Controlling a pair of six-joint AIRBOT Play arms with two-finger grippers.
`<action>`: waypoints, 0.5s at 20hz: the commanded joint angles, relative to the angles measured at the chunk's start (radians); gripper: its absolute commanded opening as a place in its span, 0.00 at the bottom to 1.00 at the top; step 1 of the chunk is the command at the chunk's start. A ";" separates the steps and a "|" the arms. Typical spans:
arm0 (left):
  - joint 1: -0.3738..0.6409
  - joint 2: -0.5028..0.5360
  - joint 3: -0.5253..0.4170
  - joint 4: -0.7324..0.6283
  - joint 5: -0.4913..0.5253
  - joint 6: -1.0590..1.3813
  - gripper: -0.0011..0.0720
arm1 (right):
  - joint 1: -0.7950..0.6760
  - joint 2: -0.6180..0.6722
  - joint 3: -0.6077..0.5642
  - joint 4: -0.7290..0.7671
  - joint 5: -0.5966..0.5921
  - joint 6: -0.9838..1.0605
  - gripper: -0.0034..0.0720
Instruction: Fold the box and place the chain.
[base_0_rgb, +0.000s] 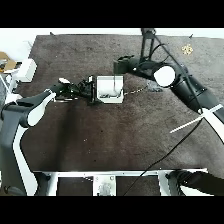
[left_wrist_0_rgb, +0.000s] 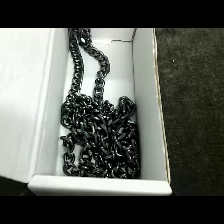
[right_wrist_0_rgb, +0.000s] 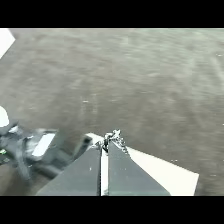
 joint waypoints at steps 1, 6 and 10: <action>0.000 -0.001 0.000 0.000 0.000 0.000 0.32 | 0.034 -0.032 -0.046 -0.002 -0.018 0.027 0.05; 0.000 -0.001 0.000 0.000 0.000 0.000 0.32 | -0.077 -0.046 -0.124 -0.056 0.045 0.036 0.32; 0.000 -0.001 0.000 0.000 0.000 0.000 0.32 | -0.282 -0.053 -0.200 -0.057 0.063 0.141 0.38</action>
